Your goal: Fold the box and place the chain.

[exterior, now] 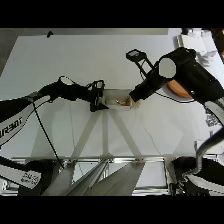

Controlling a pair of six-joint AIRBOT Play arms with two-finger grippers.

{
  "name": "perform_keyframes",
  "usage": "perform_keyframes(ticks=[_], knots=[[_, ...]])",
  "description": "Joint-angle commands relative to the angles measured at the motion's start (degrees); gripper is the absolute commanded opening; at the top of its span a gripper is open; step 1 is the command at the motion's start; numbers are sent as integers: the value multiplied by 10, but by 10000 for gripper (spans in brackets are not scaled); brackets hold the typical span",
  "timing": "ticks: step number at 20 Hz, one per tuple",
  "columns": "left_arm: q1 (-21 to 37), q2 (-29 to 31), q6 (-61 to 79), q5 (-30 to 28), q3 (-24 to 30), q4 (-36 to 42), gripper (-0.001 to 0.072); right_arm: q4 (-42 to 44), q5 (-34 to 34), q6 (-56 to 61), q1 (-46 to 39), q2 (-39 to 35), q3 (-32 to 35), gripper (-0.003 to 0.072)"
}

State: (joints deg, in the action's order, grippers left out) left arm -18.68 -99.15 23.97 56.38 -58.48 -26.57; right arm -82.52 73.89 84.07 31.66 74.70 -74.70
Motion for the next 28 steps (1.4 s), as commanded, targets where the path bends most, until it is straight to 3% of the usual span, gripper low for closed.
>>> perform_keyframes(ticks=[1,6,11,13,18,24,25,26,27,28], knots=[[0,1,0,0,0,0,217,92,-88,-70,8,-3,-1,12],[0,0,0,0,0,0,217,212,-245,-127,9,-3,-1,9],[0,0,0,0,0,0,217,305,-268,-218,8,-3,-1,9],[0,0,0,0,0,0,217,276,-263,-216,8,-3,-1,10],[0,0,0,0,0,0,217,70,-200,-119,8,1,0,11],[0,1,0,0,0,0,217,54,-127,-118,8,56,7,12],[0,0,0,0,0,0,217,54,-118,-127,8,67,7,74],[0,0,0,0,0,0,217,54,-117,-141,8,71,7,216],[0,0,0,0,0,0,217,54,-118,-164,8,71,7,271],[0,0,0,0,0,0,217,55,-116,-188,5,66,7,271]])
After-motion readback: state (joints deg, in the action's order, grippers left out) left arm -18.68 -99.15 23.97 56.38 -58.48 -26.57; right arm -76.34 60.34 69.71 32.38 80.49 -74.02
